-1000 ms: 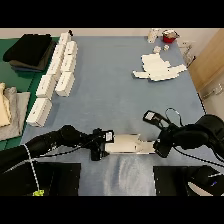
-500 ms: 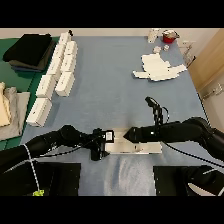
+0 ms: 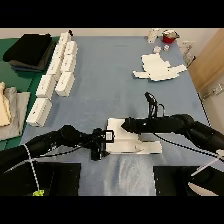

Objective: Fold the box.

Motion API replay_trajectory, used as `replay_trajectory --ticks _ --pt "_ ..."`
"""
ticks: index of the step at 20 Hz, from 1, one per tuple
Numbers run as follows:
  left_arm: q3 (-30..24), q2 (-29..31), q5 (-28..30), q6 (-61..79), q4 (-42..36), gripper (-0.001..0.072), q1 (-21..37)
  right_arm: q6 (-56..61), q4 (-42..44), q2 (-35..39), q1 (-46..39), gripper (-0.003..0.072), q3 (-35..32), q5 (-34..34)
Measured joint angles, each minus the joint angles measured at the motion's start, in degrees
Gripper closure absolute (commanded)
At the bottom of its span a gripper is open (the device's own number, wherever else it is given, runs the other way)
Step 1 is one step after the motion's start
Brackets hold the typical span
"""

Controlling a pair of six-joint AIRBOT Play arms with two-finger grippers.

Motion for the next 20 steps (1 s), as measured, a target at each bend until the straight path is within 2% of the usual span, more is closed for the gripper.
replay_trajectory --ticks 6,12,16,20 --pt "0.0 0.0 0.0 0.0 0.0 0.0252 0.0 -3.4 -0.2 -5.7 0.0 0.0405 0.0 0.4" --pt "0.0 0.0 0.0 0.0 0.0 0.0252 0.0 -5.0 -0.4 -7.0 0.1 0.0405 0.0 0.4" --pt "0.0 0.0 -0.2 0.1 0.2 0.0252 0.0 -5.9 -1.8 -3.1 0.0 0.0404 0.6 -1.2" --pt "0.0 0.0 -0.2 0.1 0.2 0.0251 0.0 -6.6 -10.8 5.6 0.0 0.0403 2.7 -8.7"
